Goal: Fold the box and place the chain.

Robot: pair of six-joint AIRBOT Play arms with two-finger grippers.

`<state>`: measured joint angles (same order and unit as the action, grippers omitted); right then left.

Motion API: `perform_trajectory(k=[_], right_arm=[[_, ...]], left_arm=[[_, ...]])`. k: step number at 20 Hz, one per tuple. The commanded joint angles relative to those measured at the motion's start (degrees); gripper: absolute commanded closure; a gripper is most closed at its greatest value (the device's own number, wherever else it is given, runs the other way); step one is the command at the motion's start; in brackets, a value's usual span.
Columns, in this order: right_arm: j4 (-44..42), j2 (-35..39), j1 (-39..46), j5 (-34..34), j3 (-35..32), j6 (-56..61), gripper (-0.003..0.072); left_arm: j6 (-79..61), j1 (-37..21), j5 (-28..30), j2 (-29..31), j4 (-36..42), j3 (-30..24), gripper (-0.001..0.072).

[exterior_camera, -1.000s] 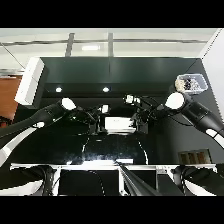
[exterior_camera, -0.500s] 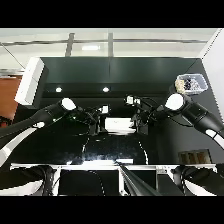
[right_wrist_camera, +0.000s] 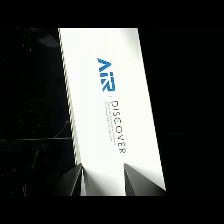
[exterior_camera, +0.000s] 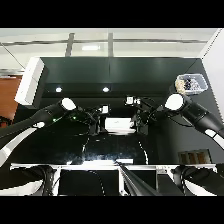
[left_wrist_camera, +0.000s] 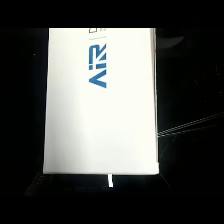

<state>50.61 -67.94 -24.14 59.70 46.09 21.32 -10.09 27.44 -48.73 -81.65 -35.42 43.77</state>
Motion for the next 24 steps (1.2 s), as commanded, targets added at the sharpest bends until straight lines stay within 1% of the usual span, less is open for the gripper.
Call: perform_trajectory(k=[1, 10, 13, 16, 17, 18, 19, 21, 23, 24], right_arm=[[0.7, -0.1, 0.0, 0.0, 0.0, 0.6, 0.04], [0.6, 0.0, 0.0, 0.0, 0.1, 2.4, 0.0399], [0.3, 3.0, 0.5, 0.3, 0.1, 8.3, 0.0399], [-1.3, 7.2, 2.8, 3.1, 0.1, 16.1, 0.04], [-2.9, 7.8, 4.0, 5.2, 0.1, 20.1, 0.0431], [-4.8, 7.8, 5.4, 7.9, -0.1, 24.4, 0.0608], [-7.1, 7.8, 6.3, 8.9, -1.1, 27.1, 0.0678], [-15.6, 7.8, 7.1, 7.4, -5.1, 28.2, 0.0679], [-28.1, 7.3, 7.0, 1.5, -10.2, 29.4, 0.0677], [-33.4, 6.8, 7.0, -2.3, -12.0, 32.7, 0.0677]], left_arm=[[0.0, 0.0, 0.0, 0.0, 0.0, 0.0, 0.0357], [0.0, 0.0, 0.0, 0.0, 0.0, 0.0, 0.0357], [0.0, 0.0, 0.1, 0.0, 0.0, 0.0, 0.0357], [0.0, 0.0, 0.1, 0.0, 0.0, 0.0, 0.0356], [0.0, 0.0, 0.1, 0.0, 0.0, 0.0, 0.0357], [0.0, 0.0, 0.1, 0.0, 0.0, 0.0, 0.0356], [0.0, 0.0, 0.1, 0.0, 0.0, 0.0, 0.0356], [0.0, 0.0, 0.1, 0.0, 0.0, 0.0, 0.0357], [0.0, 0.0, 0.1, 0.0, 0.0, 0.0, 0.0356], [0.0, 0.0, 0.0, 0.0, 0.0, 0.0, 0.0356]])
